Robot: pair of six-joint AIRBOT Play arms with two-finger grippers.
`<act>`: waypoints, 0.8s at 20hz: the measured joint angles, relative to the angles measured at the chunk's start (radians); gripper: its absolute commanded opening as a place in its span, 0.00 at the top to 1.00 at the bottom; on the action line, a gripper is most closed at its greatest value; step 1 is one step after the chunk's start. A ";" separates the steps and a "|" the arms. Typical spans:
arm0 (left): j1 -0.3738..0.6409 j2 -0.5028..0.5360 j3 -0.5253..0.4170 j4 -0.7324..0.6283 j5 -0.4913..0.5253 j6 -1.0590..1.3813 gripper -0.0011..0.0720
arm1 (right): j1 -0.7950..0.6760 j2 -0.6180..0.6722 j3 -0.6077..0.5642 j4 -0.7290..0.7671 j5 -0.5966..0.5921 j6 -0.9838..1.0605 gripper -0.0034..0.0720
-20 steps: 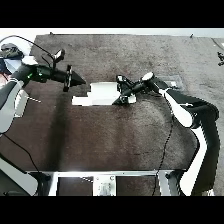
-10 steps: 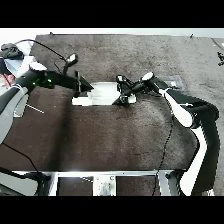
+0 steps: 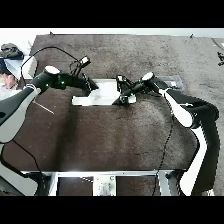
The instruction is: Fold the box and place the chain.
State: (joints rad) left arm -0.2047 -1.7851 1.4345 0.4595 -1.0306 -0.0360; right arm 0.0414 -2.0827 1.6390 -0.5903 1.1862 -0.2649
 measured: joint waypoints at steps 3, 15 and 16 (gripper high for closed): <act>-0.002 -0.047 0.060 0.019 0.029 -0.035 0.97 | 0.000 0.000 0.000 0.000 0.000 0.000 0.55; -0.003 -0.144 0.098 0.082 0.066 -0.089 0.97 | 0.000 -0.001 0.000 0.000 -0.004 0.003 0.55; -0.003 -0.146 0.098 0.084 0.063 -0.089 0.97 | 0.000 -0.001 0.000 0.000 -0.004 0.002 0.55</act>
